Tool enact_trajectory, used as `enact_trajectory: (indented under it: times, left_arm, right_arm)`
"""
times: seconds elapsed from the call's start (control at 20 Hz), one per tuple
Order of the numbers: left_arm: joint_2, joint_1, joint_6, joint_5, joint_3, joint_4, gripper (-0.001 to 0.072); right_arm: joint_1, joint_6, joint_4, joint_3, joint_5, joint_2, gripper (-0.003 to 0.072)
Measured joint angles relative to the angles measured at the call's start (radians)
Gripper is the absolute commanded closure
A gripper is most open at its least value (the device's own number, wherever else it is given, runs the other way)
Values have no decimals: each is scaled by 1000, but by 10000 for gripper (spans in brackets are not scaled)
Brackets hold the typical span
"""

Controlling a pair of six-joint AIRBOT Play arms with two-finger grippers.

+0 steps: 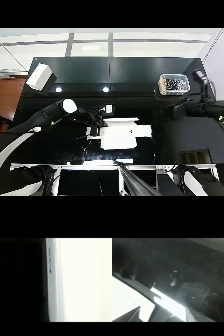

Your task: Fold the box and place the chain.

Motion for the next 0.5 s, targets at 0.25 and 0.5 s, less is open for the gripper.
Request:
enact_trajectory:
  times: [0.25,0.5]
  left_arm:
    - [-3,1,18,23,-34,-16,680]
    - [-9,3,21,35,-41,-5,680]
  right_arm:
    - [167,-97,14,-107,-137,0,63]
    - [291,-154,18,-151,-278,-2,64]
